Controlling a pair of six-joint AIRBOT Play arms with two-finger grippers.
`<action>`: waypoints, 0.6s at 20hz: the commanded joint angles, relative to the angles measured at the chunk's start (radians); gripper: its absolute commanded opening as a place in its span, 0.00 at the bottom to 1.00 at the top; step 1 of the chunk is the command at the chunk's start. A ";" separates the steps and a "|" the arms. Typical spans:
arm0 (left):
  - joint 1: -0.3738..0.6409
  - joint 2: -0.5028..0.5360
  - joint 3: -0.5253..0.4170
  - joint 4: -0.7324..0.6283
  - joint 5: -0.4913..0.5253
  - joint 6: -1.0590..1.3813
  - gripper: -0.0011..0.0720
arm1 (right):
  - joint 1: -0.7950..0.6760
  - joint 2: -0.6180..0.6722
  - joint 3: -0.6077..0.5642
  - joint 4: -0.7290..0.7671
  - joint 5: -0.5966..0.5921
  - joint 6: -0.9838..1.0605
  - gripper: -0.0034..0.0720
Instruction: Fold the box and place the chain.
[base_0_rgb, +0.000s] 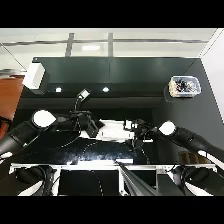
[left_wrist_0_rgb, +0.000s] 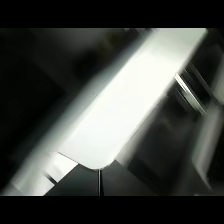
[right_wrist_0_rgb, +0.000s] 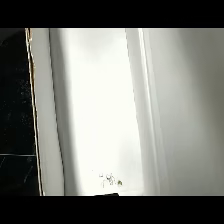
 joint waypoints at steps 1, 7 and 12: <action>-0.040 -0.050 -0.014 -0.058 0.267 0.044 0.06 | 0.001 0.000 0.000 0.000 0.000 0.000 0.59; -0.042 -0.187 -0.014 -0.035 0.232 0.044 0.06 | 0.001 0.000 0.000 0.000 0.000 0.000 0.59; 0.002 -0.169 0.039 0.078 0.158 0.043 0.06 | 0.001 0.000 0.000 0.000 0.000 0.000 0.59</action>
